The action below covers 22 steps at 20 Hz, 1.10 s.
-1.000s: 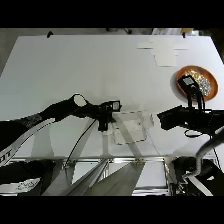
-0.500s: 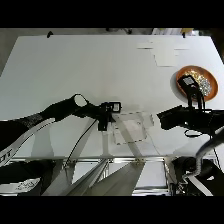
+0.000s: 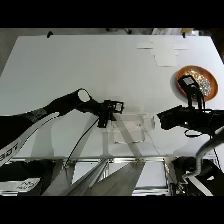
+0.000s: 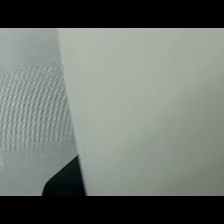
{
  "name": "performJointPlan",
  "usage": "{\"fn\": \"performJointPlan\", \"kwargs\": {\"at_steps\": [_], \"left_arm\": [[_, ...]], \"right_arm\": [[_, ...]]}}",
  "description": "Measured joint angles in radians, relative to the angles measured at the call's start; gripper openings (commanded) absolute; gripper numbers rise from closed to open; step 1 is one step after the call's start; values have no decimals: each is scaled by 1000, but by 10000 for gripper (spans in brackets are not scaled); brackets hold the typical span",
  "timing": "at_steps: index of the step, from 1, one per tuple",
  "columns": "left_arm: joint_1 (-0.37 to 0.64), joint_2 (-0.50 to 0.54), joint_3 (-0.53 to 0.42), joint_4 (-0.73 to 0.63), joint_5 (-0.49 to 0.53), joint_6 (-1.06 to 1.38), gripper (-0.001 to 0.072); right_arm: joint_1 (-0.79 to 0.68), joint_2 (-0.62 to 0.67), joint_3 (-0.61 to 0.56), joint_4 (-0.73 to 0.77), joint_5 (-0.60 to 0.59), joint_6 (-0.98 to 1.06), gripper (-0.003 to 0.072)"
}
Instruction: Fold the box and place the chain.
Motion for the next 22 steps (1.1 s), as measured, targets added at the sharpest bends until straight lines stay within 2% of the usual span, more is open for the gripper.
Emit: {"fn": "performJointPlan", "kwargs": {"at_steps": [13, 14, 17, 20, 22], "left_arm": [[1, -21, 6, 10, -14, 3, 10], [1, -21, 6, 11, -14, 3, 10], [1, -21, 6, 12, -15, 2, 10], [1, -21, 6, 12, -15, 1, 10], [1, -21, 6, 13, -15, 1, 10]], "right_arm": [[0, 0, 0, -1, -2, -45, 322], [0, 0, 0, 0, -1, -69, 301], [0, 0, 0, 8, 7, -138, 150], [0, 0, 0, 45, 11, -214, 42], [0, 0, 0, 77, 17, -269, 38]]}}
